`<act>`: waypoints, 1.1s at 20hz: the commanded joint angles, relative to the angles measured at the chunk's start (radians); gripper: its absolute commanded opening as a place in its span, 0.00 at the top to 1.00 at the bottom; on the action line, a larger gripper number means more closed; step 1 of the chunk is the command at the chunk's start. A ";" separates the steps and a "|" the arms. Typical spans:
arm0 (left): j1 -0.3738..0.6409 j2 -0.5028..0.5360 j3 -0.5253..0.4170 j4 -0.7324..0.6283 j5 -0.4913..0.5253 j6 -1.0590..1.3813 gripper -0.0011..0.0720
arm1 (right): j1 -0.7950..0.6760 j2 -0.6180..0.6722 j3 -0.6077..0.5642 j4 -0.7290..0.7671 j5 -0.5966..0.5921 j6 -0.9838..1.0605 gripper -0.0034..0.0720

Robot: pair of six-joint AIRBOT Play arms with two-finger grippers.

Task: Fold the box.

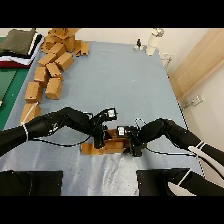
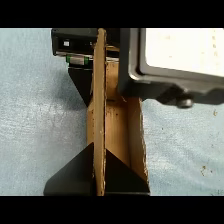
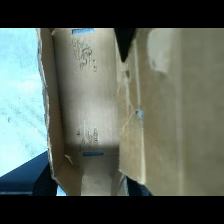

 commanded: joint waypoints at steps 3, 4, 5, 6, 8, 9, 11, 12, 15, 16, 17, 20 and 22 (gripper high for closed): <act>0.001 0.000 0.000 0.000 -0.006 0.000 0.97 | 0.001 -0.001 0.000 0.003 0.004 0.000 0.29; 0.001 0.000 0.000 0.000 -0.007 0.000 0.97 | 0.001 -0.001 0.000 0.003 0.004 0.000 0.29; 0.001 0.000 0.000 0.000 -0.007 0.000 0.97 | 0.001 -0.001 0.000 0.004 0.004 0.000 0.29; 0.001 0.000 0.000 0.000 -0.004 0.000 0.97 | 0.001 -0.001 0.000 0.003 0.004 0.000 0.29; 0.001 0.000 0.000 0.000 -0.005 -0.027 0.97 | 0.001 -0.001 0.000 0.004 0.004 0.000 0.29; 0.001 0.000 0.000 0.000 -0.005 -0.042 0.97 | 0.001 -0.001 0.000 0.004 0.004 0.000 0.29; 0.001 0.000 0.000 0.000 -0.010 -0.047 0.97 | 0.001 -0.001 0.000 0.004 0.004 0.000 0.29; 0.002 0.000 0.000 0.000 -0.011 -0.054 0.97 | 0.001 -0.001 0.000 0.004 0.004 0.000 0.29; 0.002 0.000 0.005 0.000 -0.018 -0.063 0.96 | 0.001 -0.001 0.000 0.003 0.004 0.000 0.29; 0.002 0.000 0.007 0.001 -0.028 -0.064 0.69 | 0.001 -0.001 0.000 0.004 0.004 0.000 0.29; 0.002 0.001 0.009 0.000 -0.037 -0.074 0.41 | 0.001 -0.001 0.000 0.004 0.004 0.000 0.29; 0.003 0.001 0.013 0.005 -0.035 -0.090 0.41 | 0.001 -0.001 0.000 0.003 0.004 0.000 0.29; 0.003 0.003 0.025 0.058 -0.034 -0.109 0.41 | 0.001 -0.001 0.000 0.003 0.004 0.000 0.29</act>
